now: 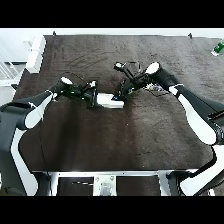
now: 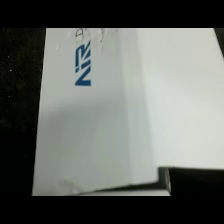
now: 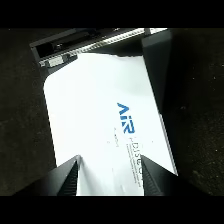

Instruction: Fold the box and place the chain.

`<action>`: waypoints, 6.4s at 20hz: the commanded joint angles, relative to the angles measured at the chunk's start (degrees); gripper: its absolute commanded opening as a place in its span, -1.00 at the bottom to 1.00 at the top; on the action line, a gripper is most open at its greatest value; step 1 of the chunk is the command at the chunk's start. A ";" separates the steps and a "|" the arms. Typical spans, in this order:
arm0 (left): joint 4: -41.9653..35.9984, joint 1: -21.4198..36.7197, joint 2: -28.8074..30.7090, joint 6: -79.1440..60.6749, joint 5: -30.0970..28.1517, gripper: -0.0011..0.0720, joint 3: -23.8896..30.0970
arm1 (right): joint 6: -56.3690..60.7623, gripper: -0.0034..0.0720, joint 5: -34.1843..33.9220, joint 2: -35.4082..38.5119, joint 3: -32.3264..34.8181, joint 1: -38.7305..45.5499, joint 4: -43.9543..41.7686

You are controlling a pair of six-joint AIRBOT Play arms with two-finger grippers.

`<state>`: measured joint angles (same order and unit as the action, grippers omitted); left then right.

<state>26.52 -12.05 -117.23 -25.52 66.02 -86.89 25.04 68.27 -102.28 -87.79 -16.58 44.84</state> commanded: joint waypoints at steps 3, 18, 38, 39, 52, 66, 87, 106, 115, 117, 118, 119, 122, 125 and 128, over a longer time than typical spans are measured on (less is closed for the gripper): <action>0.02 0.02 -0.02 0.00 -0.02 0.15 0.00 | 0.02 0.39 -1.33 -0.35 -0.02 -0.26 3.28; 0.00 0.02 -0.02 0.00 0.00 0.15 0.00 | -1.60 0.41 0.26 0.61 -0.76 0.33 3.39; 0.02 0.02 -0.02 0.00 0.00 0.15 0.00 | -20.63 0.09 -7.17 4.55 10.78 2.49 -9.38; 0.02 0.02 -0.02 -0.02 -0.02 0.15 0.00 | -20.63 0.12 -7.17 4.55 10.78 2.19 -8.59; 0.02 0.02 -0.02 0.00 -0.02 0.15 -0.02 | -21.24 0.46 -12.39 4.52 10.73 -0.37 -2.84; 0.02 0.02 -0.02 0.00 0.00 0.15 0.00 | -19.52 0.45 -11.30 4.52 6.21 -0.90 -3.82; 0.02 0.02 -0.02 0.00 -0.02 0.15 0.00 | -19.47 -0.16 -14.93 4.55 9.44 -1.92 -2.84; 0.02 0.02 -0.02 -0.02 -0.02 0.15 0.00 | -19.47 -0.15 -14.27 4.52 13.18 -3.23 -3.87; 0.02 0.02 -0.02 -0.02 0.00 0.15 0.00 | -21.22 0.18 -11.26 4.66 11.15 -1.05 -14.91; 0.02 0.02 -0.02 0.00 -0.02 0.15 0.00 | -21.07 -0.13 -11.26 4.52 11.17 -0.31 -15.93; 0.02 0.02 -0.02 -0.02 -0.02 0.15 -0.02 | -20.68 -0.38 -11.28 4.35 11.21 -0.02 -15.78; 0.00 0.02 -0.02 0.00 -0.02 0.15 0.00 | -19.21 -0.57 -11.23 3.91 11.21 0.24 -15.69; 0.00 0.02 -0.02 -0.02 0.00 0.15 0.00 | -14.86 -0.87 -11.02 1.49 11.21 0.09 -12.68; 0.02 0.02 -0.02 -0.02 -0.02 0.15 0.00 | -11.69 -0.87 -8.46 -0.50 11.21 -0.55 -9.22; 0.00 0.02 -0.02 0.00 0.00 0.15 0.00 | -9.31 -0.88 -8.41 -0.63 11.19 -0.74 -6.75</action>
<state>26.57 -12.03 -117.25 -25.61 66.06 -86.89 12.60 58.54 -102.15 -76.66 -17.08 34.22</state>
